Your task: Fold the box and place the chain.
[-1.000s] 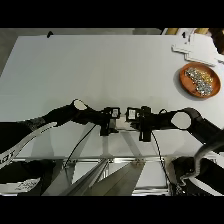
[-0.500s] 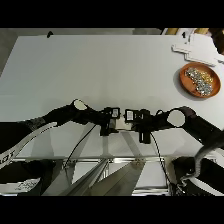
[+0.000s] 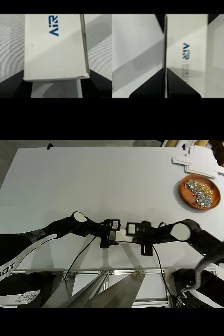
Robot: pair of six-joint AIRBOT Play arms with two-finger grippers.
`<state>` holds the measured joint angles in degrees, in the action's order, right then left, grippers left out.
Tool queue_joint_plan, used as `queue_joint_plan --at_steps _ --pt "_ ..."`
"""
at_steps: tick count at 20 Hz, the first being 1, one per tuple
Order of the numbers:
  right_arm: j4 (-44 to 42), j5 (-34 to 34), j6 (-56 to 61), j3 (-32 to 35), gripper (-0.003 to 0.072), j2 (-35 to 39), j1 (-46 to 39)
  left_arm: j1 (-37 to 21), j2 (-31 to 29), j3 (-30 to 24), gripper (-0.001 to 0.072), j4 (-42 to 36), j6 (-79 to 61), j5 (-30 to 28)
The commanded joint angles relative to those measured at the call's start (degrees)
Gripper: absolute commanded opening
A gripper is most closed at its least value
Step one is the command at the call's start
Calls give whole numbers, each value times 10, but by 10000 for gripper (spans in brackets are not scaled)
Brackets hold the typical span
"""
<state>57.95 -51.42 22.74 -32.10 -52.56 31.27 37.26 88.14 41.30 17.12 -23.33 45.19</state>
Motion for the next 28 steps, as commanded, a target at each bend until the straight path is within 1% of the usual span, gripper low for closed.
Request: queue_joint_plan --at_steps 1,3,4,6,8,10,11,12,14,15,16,17,18,19,21,23,25,27,28 --pt "27 -2 49 0 38 57 -43 0 0 0 170 1 -2 0" --pt "79 -33 118 0 37 87 -102 0 0 0 170 1 -2 0" --pt "115 -46 157 0 17 96 -134 0 0 0 170 1 -2 0" --pt "172 -46 238 0 19 98 -187 0 0 0 170 1 -2 0" --pt "203 -49 263 0 19 96 -225 0 0 0 170 1 -2 0" --pt "213 -53 262 0 18 95 -249 0 0 0 170 1 -2 0" --pt "210 -59 240 0 17 95 -253 0 0 0 170 1 -2 0" --pt "189 -74 180 0 17 95 -252 0 0 0 170 1 -2 0" --pt "82 -124 -12 0 18 95 -251 0 0 0 170 1 -2 0" --pt "38 -150 -90 0 28 95 -251 0 0 0 170 1 -2 0" --pt "13 -163 -158 0 140 95 -251 0 0 0 170 1 -2 0" --pt "6 -159 -194 0 334 94 -251 0 0 0 170 1 -2 0" --pt "2 -150 -202 0 549 90 -251 0 0 0 170 1 -2 0" --pt "-4 -149 -202 0 682 80 -251 0 0 0 170 1 -2 0" --pt "-26 -170 -202 0 694 50 -251 0 0 0 170 1 -2 0" --pt "-26 -171 -202 0 694 22 -251 0 0 0 170 1 -2 0" --pt "5 -159 -202 0 686 11 -252 0 0 0 170 1 -2 0" --pt "39 -135 -176 0 648 12 -252 0 0 0 170 1 -2 0" --pt "40 -139 -163 0 648 12 -252 0 0 0 170 1 -2 0"
